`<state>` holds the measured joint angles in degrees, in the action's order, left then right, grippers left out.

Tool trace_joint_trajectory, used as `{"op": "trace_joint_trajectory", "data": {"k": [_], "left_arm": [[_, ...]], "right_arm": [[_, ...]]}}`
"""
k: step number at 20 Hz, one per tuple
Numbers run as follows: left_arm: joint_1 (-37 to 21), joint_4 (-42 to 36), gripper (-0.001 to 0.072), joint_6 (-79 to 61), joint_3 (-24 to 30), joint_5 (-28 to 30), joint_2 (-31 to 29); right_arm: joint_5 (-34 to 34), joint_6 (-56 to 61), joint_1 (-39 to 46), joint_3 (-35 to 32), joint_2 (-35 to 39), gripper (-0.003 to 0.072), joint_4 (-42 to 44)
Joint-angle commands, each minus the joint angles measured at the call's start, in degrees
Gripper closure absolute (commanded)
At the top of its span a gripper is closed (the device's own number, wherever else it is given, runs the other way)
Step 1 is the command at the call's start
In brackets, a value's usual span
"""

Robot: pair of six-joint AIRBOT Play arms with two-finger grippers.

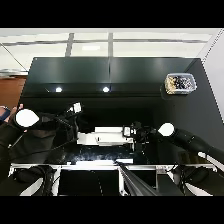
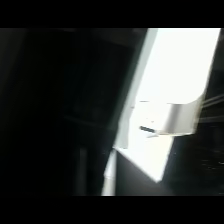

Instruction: Fold the box and place the chain.

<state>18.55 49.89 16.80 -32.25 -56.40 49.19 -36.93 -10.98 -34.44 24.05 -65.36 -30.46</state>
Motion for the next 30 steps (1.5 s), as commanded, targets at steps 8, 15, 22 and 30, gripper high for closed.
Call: {"op": "trace_joint_trajectory", "data": {"k": [8, 15, 22, 30], "left_arm": [[10.0, -11.6, 0.0681, 13.4, 3.0, 1.5, -1.4], [15.6, -13.3, 0.0681, 13.4, 3.3, 25.4, 5.2], [15.7, -13.0, 0.0681, 13.4, 3.3, 30.6, 12.2], [14.7, -4.8, 0.0681, 13.5, 2.2, 26.4, 12.7]], "right_arm": [[0.0, 0.0, 0.0, 0.0, 0.0, 0.0143, -0.1], [0.0, 0.0, 0.0, 0.0, 0.0, 0.0143, -0.1], [-0.1, 0.0, 0.0, 0.0, 0.0, 0.0143, -0.1], [0.1, 0.0, 0.0, 0.0, 0.0, 0.0143, -0.1]]}}
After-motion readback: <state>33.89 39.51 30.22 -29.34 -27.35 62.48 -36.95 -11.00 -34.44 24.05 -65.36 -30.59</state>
